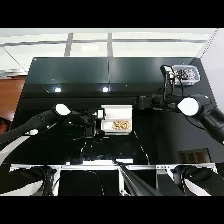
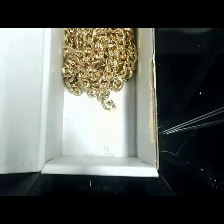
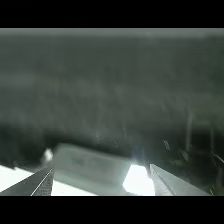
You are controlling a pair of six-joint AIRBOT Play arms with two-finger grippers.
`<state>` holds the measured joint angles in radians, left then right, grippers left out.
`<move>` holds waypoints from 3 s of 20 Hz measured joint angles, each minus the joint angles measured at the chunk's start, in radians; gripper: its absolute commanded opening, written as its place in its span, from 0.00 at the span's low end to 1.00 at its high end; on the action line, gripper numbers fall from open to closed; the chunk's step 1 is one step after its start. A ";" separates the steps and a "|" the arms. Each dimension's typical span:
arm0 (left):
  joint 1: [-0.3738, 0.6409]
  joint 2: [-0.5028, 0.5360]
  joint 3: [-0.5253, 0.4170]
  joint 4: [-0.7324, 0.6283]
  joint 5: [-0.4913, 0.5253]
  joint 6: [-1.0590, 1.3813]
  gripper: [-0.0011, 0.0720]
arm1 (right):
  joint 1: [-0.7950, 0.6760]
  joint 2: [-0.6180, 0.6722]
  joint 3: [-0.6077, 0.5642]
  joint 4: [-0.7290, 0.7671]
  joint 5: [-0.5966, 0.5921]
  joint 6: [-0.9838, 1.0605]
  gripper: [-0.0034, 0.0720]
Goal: Fold the box and place the chain.
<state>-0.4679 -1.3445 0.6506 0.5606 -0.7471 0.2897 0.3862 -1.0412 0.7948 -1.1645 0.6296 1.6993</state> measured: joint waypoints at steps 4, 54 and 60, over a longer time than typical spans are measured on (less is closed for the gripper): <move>-0.005 0.000 0.000 0.000 0.012 0.002 0.62 | -0.015 -0.126 0.040 0.138 -0.046 -0.205 0.98; -0.007 0.000 0.000 0.004 0.005 0.003 0.62 | 0.051 -0.145 0.013 0.376 0.365 -1.448 0.40; -0.007 0.000 0.001 0.004 0.004 0.003 0.62 | 0.052 -0.144 -0.020 0.381 0.350 -1.446 0.40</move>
<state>-0.4747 -1.3449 0.6514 0.5644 -0.7433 0.2924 0.4381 -1.1854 0.7750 -0.7834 0.9794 0.2531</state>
